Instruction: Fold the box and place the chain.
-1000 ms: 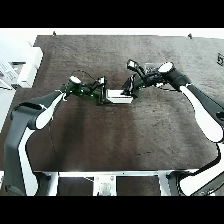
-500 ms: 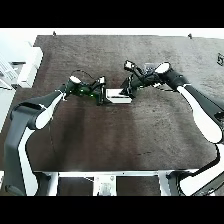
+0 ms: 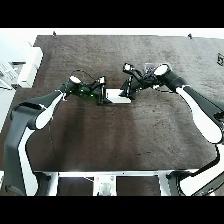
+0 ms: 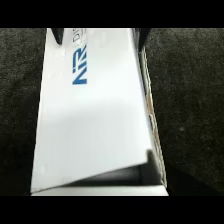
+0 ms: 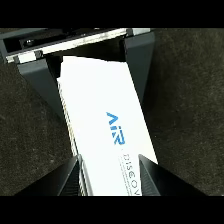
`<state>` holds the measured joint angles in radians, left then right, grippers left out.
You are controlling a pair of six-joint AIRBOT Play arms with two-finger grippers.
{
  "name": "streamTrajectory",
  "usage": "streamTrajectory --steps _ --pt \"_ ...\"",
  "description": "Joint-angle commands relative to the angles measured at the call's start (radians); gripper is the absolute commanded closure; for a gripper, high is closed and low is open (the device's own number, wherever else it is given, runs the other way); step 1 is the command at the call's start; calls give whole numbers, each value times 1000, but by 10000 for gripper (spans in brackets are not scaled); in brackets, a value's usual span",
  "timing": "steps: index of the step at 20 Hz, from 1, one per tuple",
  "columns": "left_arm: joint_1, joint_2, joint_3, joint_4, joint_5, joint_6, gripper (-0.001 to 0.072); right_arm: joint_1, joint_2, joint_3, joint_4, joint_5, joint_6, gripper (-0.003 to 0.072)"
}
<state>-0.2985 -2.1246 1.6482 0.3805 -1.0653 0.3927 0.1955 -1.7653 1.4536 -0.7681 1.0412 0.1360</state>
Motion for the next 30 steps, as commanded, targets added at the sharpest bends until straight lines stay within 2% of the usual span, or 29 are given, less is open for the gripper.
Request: streamTrajectory --steps 1,4,6,15,17,22,23,24,26,27,28,30 --pt "0 1 1 1 -1 0 231 8 0 -9 -4 -10 2 267" --pt "0 1 1 0 -1 0 231 28 0 -18 -15 -16 2 263" --pt "0 1 1 0 -1 0 231 39 0 -30 -12 -11 2 226" --pt "0 1 1 0 -1 0 231 21 2 -29 66 14 -26 226" --pt "0 1 0 0 -1 0 230 17 2 -28 114 23 -42 171" --pt "0 1 1 0 -1 0 231 6 18 -25 115 25 -43 172" --pt "0 1 1 0 -1 0 231 0 19 -26 125 25 -42 199" --pt "0 1 1 0 -1 0 231 -8 18 -26 126 25 -42 287" --pt "0 1 1 0 -1 0 230 -25 18 -30 140 25 -42 562" --pt "0 1 1 0 -1 0 231 -27 18 -34 140 25 -41 636" --pt "0 1 1 1 -1 0 231 -29 15 -40 140 26 -39 671" --pt "0 1 1 0 0 0 231 -27 8 -68 140 26 -39 671"
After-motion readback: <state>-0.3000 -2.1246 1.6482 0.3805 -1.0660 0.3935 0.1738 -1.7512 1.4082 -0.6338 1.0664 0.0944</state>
